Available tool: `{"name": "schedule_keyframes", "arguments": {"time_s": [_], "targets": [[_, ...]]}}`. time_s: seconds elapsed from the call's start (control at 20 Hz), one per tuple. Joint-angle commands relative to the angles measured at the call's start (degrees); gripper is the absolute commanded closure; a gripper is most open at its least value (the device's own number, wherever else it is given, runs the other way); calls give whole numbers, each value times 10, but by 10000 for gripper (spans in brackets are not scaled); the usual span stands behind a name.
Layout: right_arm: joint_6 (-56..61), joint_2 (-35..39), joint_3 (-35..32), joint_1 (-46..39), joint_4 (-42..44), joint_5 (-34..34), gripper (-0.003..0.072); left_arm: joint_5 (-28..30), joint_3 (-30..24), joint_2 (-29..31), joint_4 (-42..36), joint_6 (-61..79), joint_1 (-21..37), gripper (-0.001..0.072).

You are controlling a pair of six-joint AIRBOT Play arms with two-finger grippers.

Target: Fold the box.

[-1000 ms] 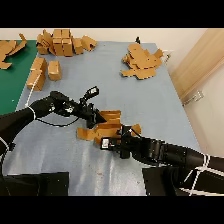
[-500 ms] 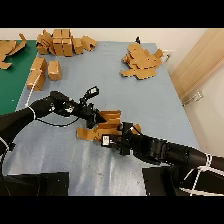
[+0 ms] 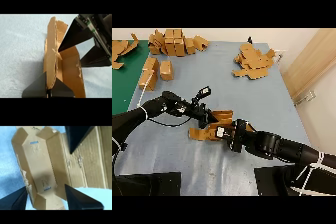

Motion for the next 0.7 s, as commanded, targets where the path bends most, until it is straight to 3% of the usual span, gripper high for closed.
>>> {"name": "schedule_keyframes", "arguments": {"time_s": [0.0,0.65], "targets": [[-23,4,0,-34,72,-3,-24,0,0,0,0,0,0,698],[-489,48,0,-185,407,-34,-24,0,0,0,0,0,0,698]]}}
